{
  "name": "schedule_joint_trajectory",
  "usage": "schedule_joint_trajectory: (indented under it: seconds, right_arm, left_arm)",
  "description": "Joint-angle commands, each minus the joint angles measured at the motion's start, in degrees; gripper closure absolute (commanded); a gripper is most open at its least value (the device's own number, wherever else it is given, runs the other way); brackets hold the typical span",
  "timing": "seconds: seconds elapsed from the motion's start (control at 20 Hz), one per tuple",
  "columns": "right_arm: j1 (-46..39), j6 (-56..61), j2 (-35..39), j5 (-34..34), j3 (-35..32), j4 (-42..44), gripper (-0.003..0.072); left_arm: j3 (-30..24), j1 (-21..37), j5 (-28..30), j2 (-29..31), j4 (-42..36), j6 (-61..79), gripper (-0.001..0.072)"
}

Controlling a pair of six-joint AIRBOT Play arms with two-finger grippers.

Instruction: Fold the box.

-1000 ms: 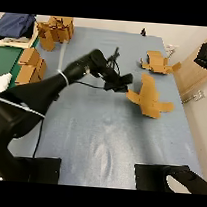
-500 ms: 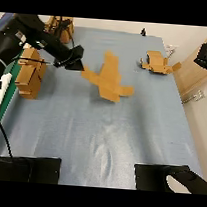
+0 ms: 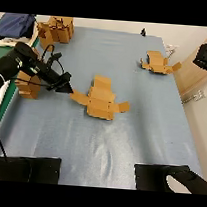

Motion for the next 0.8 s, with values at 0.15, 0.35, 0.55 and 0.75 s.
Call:
schedule_joint_trajectory:
  seconds: [0.15,0.35,0.55,0.75]
  right_arm:
    - [0.0,-0.02,-0.76,-1.9,-0.61,0.02,0.0509]
    - [0.0,-0.02,-0.79,-1.95,-2.4,0.04,0.0509]
    - [0.0,-0.04,-0.79,-1.92,-3.17,0.02,0.0509]
    - [0.02,-0.04,-0.79,-1.7,-3.17,0.0,0.0509]
  left_arm:
    - [-6.82,0.48,10.12,0.07,-4.15,4.57,0.0696]
    - [-6.88,0.48,15.37,0.04,-6.27,5.9,0.0696]
    - [-6.91,0.46,15.13,-0.17,-6.4,8.72,0.0694]
    - [-6.95,0.46,13.05,-1.09,-6.16,11.98,0.069]
